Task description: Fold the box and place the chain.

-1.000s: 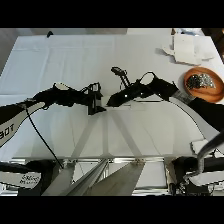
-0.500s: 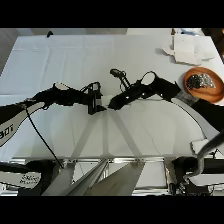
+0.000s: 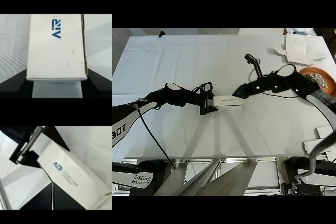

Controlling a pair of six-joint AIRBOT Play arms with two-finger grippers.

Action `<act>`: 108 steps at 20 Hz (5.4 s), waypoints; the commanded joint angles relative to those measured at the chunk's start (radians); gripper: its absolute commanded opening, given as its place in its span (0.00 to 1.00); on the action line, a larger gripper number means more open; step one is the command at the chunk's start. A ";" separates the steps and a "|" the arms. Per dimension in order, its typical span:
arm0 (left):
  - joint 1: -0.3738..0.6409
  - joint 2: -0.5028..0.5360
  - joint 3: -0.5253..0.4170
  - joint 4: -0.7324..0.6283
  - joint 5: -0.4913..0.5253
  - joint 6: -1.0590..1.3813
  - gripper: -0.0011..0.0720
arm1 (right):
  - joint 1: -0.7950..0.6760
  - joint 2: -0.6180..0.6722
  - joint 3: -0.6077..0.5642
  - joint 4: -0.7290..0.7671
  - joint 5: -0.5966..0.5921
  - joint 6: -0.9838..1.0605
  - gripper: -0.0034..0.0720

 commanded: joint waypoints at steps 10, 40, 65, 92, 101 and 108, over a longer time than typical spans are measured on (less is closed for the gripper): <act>0.000 0.000 0.000 0.001 0.000 0.001 0.23 | -0.007 -0.075 -0.162 0.004 -0.107 -0.049 0.06; 0.000 0.000 0.000 0.001 0.000 0.001 0.23 | -0.399 0.529 0.131 -0.872 0.105 0.537 0.06; 0.000 0.000 0.000 0.001 -0.030 -0.001 0.23 | -0.399 0.529 0.131 -0.864 0.128 0.536 0.06; 0.101 0.583 0.000 0.221 0.156 -0.603 0.02 | -0.399 0.529 0.131 -0.864 0.128 0.536 0.06; 0.220 0.808 0.000 0.688 0.306 -1.221 0.02 | -0.399 0.529 0.131 -0.864 0.128 0.536 0.06; 0.352 0.744 0.000 1.030 0.317 -1.620 0.03 | -0.399 0.529 0.131 -0.864 0.128 0.536 0.06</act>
